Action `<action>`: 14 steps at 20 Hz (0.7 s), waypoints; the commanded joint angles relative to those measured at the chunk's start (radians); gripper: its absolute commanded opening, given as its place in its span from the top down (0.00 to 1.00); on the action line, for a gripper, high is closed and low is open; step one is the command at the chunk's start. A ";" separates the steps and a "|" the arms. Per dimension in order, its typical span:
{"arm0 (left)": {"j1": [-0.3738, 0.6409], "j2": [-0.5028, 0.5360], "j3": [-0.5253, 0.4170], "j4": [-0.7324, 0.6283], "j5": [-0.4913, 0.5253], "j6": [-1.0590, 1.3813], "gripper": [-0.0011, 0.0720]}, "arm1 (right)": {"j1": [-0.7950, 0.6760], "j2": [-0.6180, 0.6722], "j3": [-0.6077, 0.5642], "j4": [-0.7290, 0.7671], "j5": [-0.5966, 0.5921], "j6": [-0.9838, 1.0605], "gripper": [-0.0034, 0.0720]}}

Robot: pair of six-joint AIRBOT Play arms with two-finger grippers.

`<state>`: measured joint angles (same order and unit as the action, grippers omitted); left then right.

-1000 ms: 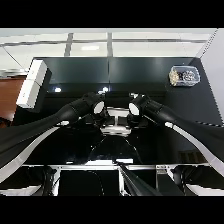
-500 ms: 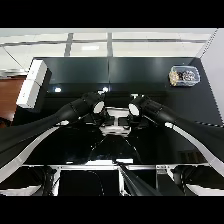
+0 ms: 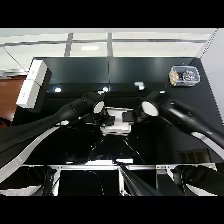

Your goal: Fold the box and place the chain.

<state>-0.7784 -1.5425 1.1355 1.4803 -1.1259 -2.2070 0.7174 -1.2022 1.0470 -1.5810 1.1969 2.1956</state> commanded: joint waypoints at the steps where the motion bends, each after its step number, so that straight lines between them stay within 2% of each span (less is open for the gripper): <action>1: 0.001 0.000 0.001 0.000 0.001 0.000 0.95 | -0.020 0.132 0.000 -0.452 0.042 -0.019 0.45; 3: 0.001 0.000 0.001 0.000 0.001 0.000 0.95 | -0.105 0.130 -0.012 -0.608 -0.003 -0.021 0.45; 5: 0.001 0.000 0.001 0.000 0.001 0.000 0.95 | -0.252 0.124 -0.055 -0.615 -0.180 -0.013 0.45; 7: 0.001 0.000 0.001 0.000 0.001 0.000 0.95 | -0.410 0.079 -0.083 -0.560 -0.337 0.004 0.00; 10: 0.001 0.000 0.001 0.000 0.000 0.000 0.95 | -0.624 -0.057 -0.064 -0.402 -0.461 0.003 0.00; 11: 0.001 0.000 0.001 0.000 0.000 0.000 0.95 | -0.679 -0.113 -0.025 -0.356 -0.465 0.003 0.00; 14: 0.001 0.000 0.001 0.000 -0.001 0.000 0.95 | -0.814 -0.339 0.234 -0.221 -0.360 -0.069 0.00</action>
<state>-0.7784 -1.5429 1.1355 1.4799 -1.1255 -2.2074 0.0406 -1.3754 1.1202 -1.9366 0.8169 2.1780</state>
